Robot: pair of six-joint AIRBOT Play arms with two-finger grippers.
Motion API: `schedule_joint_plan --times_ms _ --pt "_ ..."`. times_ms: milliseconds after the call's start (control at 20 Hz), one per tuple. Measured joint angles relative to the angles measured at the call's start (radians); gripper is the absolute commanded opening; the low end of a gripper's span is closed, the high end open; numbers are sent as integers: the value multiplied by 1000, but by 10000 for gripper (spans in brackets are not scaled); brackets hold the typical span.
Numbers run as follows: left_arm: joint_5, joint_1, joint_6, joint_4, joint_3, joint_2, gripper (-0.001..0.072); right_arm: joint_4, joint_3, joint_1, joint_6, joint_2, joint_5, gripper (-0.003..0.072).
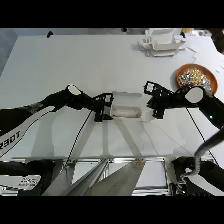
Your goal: Fold the box and place the chain.
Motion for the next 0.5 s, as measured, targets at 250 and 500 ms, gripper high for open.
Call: schedule_joint_plan --times_ms 250,500 --pt "0 0 0 0 0 0 251 -16 -1 0 -140 -65 72 213" --pt "0 0 0 0 0 0 251 37 -1 0 -283 -126 126 179"
